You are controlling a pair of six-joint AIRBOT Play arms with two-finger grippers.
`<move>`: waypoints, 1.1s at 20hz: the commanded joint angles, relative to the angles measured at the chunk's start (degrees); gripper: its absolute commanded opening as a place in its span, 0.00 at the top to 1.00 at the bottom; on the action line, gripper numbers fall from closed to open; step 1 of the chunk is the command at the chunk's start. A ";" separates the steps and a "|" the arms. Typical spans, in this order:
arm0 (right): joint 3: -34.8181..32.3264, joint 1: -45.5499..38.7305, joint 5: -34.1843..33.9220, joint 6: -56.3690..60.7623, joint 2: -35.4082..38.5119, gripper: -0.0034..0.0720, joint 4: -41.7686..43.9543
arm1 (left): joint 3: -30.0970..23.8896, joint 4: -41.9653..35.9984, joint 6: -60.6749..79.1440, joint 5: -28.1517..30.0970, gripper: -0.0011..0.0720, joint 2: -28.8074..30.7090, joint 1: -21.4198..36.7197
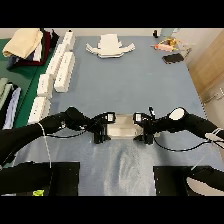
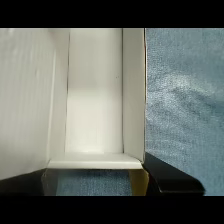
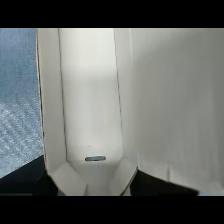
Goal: Fold the box.
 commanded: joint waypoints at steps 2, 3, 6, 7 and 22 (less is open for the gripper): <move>0.04 0.04 0.02 0.02 0.04 0.28 0.02 | 0.00 0.00 0.00 0.00 0.30 0.04 0.00; 0.04 0.04 0.04 0.02 0.04 0.28 0.02 | 0.00 0.02 0.00 0.00 0.30 0.04 0.00; 0.04 0.04 0.33 0.02 0.07 0.09 0.00 | 0.00 0.00 0.02 0.00 0.30 0.04 0.00; 0.04 0.04 0.70 -0.11 0.07 0.00 -0.15 | 0.00 0.00 0.02 0.00 0.30 0.04 0.00; 0.09 -0.07 5.05 17.44 12.76 0.00 -19.21 | 0.00 0.02 0.02 0.00 0.30 0.04 0.00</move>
